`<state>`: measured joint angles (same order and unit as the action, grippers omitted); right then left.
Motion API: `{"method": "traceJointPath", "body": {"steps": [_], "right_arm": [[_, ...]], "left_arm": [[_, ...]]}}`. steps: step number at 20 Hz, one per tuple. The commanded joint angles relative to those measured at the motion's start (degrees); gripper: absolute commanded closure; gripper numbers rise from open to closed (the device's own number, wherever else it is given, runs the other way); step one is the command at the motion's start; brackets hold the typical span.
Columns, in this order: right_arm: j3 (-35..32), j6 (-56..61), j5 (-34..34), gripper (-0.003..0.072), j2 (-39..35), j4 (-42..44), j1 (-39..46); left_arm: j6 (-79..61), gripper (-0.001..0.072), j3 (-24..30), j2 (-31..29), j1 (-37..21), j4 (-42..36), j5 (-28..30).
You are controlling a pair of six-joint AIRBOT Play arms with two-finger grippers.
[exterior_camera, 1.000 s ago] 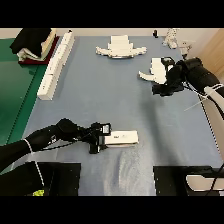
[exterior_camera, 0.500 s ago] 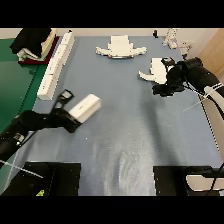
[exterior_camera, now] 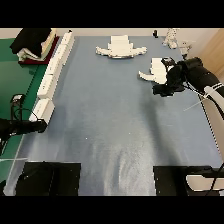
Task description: Fold the box.
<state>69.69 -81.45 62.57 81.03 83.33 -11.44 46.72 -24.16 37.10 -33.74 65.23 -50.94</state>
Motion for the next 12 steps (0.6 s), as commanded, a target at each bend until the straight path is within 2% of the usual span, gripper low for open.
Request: {"method": "traceJointPath", "body": {"steps": [1,6,12], "right_arm": [[0.04,0.02,-0.02,0.0670,0.02,0.00,0.04],[0.04,0.00,-0.02,0.0670,0.02,0.00,0.04],[0.04,0.02,-0.04,0.0670,0.02,0.00,0.04]], "left_arm": [[-0.52,0.0255,-0.15,3.72,-4.48,0.31,4.02],[-4.02,0.0255,-2.36,12.46,-3.72,-3.76,8.70],[-12.74,0.0255,-6.45,19.85,-3.63,-10.05,9.25]]}}
